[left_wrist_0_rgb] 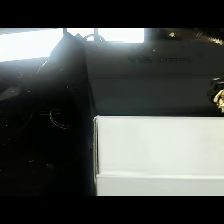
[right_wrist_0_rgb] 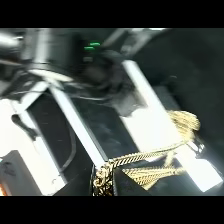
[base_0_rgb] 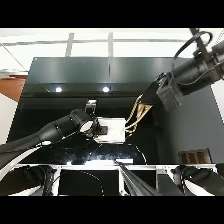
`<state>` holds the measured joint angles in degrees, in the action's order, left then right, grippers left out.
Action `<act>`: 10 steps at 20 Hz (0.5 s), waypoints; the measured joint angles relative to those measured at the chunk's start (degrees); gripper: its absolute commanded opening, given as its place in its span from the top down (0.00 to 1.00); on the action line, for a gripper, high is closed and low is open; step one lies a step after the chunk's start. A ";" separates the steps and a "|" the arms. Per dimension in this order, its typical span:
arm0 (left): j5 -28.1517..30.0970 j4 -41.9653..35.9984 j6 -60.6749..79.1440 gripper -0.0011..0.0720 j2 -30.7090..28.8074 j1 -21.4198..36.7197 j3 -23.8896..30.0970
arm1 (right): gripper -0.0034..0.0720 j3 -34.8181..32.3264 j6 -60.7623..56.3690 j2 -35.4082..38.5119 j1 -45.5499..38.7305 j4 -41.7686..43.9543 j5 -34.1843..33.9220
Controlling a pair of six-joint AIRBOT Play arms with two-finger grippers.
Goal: Fold the box and place the chain.
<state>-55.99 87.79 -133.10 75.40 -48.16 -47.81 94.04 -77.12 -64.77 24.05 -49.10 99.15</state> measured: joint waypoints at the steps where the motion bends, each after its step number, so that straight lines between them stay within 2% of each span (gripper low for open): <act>1: 0.00 0.00 -0.02 0.94 0.00 0.00 0.00 | 0.90 -0.92 0.33 0.00 0.96 0.90 -1.03; 10: 0.00 0.00 -0.02 0.94 0.00 0.00 0.00 | 0.90 -15.06 2.40 -1.20 8.66 4.92 -14.80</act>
<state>-55.99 87.79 -133.12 75.40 -48.16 -47.81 78.98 -74.72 -65.98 32.71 -44.18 84.36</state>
